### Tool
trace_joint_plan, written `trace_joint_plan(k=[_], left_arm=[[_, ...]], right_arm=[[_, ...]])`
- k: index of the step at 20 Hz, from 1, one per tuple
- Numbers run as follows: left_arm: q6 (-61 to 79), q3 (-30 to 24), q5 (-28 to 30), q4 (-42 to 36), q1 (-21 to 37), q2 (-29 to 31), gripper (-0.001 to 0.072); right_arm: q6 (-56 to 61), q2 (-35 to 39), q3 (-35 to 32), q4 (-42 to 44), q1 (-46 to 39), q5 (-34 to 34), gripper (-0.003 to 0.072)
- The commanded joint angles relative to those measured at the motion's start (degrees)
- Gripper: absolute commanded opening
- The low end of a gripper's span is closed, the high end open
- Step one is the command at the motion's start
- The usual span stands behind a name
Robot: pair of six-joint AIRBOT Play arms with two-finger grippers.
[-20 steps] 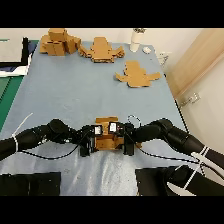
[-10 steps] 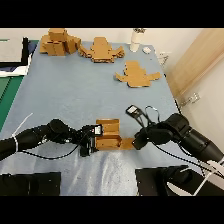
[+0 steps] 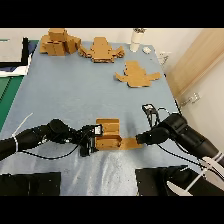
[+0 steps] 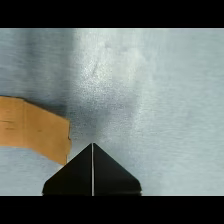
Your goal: Fold the box.
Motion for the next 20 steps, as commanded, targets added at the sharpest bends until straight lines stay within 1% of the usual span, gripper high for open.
trace_joint_plan(k=[1,3,6,9,14,18,20], left_arm=[[-0.02,-0.02,0.00,0.02,0.04,-0.02,0.0510],[-0.02,-0.02,0.00,0.02,0.04,-0.02,0.0510],[-0.02,-0.02,0.00,0.02,0.04,-0.02,0.0510],[-0.02,-0.02,0.00,0.02,0.04,-0.02,0.0509],[-0.02,-0.02,0.00,0.02,0.04,-0.02,0.0510],[-0.02,-0.02,0.00,0.02,0.04,-0.02,0.0510],[-0.02,-0.02,0.00,0.02,0.04,-0.02,0.0510]], right_arm=[[-1.05,-4.02,-2.01,0.61,-0.33,2.91,0.0005],[-4.44,-5.01,-2.23,4.00,-0.33,3.65,0.0005],[-9.90,-4.31,-2.23,10.93,-0.33,6.27,0.0004],[-13.68,-2.67,-2.23,17.00,-0.24,5.90,0.0004],[-17.11,-0.79,-3.13,17.79,-0.26,6.19,0.0004],[-18.93,-0.79,-6.43,18.62,-0.28,11.69,0.0003],[-21.00,-0.70,-7.08,21.84,-0.28,13.90,0.0002]])
